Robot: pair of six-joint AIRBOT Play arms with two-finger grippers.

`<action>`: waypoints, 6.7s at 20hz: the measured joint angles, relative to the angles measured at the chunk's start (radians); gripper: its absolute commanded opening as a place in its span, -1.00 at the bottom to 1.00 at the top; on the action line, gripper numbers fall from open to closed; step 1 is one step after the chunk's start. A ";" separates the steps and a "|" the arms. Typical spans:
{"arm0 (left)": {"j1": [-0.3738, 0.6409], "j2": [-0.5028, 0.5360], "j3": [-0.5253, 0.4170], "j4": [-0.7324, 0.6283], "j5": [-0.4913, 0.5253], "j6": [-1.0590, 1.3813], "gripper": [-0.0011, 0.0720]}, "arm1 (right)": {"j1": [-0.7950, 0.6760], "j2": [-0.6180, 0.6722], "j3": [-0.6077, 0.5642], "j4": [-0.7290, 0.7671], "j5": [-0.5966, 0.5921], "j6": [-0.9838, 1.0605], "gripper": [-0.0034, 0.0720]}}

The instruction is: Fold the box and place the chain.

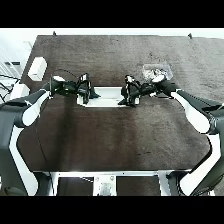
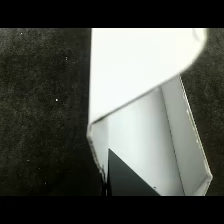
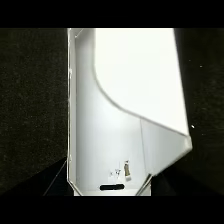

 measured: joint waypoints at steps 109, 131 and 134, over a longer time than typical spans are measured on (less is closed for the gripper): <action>0.160 0.185 0.142 -0.070 -0.286 -0.206 -0.94 | 0.019 -0.145 0.138 -0.008 0.021 0.002 0.22; -0.093 0.337 -0.164 0.139 0.264 -0.310 -0.93 | 0.019 -0.146 0.138 -0.008 0.021 0.002 0.22; -0.096 0.299 -0.106 0.141 0.312 -0.319 -0.93 | 0.019 -0.146 0.138 -0.008 0.021 0.002 0.22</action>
